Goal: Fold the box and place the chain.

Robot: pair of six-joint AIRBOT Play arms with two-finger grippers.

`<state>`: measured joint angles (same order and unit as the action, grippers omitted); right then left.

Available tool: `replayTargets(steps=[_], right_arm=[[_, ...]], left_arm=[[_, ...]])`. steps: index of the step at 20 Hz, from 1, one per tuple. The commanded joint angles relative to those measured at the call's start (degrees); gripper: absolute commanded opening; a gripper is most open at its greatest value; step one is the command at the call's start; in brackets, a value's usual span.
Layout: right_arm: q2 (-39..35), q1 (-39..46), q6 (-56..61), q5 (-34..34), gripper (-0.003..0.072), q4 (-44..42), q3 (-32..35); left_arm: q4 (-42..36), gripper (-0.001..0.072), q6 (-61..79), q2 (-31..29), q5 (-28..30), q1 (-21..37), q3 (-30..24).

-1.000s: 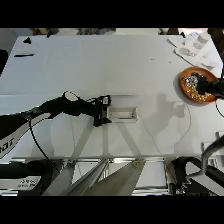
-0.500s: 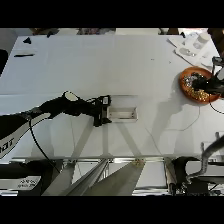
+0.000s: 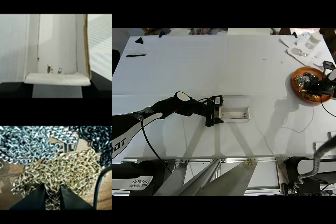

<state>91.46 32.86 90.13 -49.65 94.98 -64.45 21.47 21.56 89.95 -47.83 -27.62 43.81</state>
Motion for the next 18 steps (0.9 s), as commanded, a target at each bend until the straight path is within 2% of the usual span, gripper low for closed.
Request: replayTargets(steps=[1, 5, 12, 15, 18], right_arm=[[-1.9, 0.1, -0.7, -2.4, 0.001, -0.7, -0.1], [-10.3, 0.1, -6.9, -3.5, 0.0009, -0.6, -0.1], [-22.8, 0.1, -13.4, -15.1, 0.0006, -5.0, 0.5], [-28.7, 0.0, -15.7, -15.9, 0.0006, -11.4, 3.8], [-34.7, -0.6, -15.7, -15.9, 0.0005, -13.9, 10.6]], left_arm=[[0.0, 0.0291, 0.0, 0.0, 0.0, 0.0, 0.0], [0.0, 0.0291, 0.0, 0.0, 0.0, 0.0, 0.0], [0.0, 0.0291, 0.0, 0.0, 0.0, 0.0, 0.0], [0.0, 0.0291, 0.0, 0.0, 0.0, 0.0, 0.0], [0.0, 0.0291, 0.0, 0.0, 0.0, 0.0, 0.0]])
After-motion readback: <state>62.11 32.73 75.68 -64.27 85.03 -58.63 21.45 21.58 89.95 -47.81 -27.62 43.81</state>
